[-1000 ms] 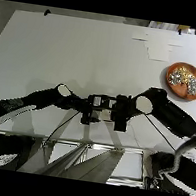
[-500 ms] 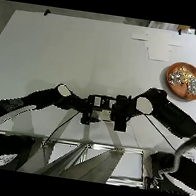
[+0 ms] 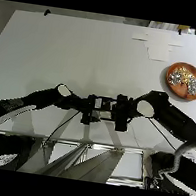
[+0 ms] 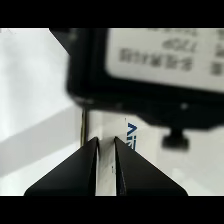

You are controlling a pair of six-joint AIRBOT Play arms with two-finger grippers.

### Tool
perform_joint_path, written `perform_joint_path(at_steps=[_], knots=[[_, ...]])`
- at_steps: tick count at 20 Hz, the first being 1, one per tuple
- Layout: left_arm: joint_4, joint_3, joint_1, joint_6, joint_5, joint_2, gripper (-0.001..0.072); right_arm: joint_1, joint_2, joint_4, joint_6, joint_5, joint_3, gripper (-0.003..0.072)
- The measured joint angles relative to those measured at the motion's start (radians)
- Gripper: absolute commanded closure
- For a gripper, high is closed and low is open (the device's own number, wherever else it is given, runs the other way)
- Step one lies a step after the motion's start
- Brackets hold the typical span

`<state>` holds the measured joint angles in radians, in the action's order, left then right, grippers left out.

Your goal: Fold the box and place the chain.

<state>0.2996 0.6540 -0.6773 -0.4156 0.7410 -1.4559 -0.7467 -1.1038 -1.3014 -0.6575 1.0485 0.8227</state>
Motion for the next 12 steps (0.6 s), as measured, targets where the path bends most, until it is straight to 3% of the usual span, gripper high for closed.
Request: perform_joint_path(at_steps=[12], knots=[[0.008,0.0,0.0,-0.003,0.006,0.0,0.0502,0.0,0.027,0.056,-0.023,-0.035,-0.058,0.0575]])
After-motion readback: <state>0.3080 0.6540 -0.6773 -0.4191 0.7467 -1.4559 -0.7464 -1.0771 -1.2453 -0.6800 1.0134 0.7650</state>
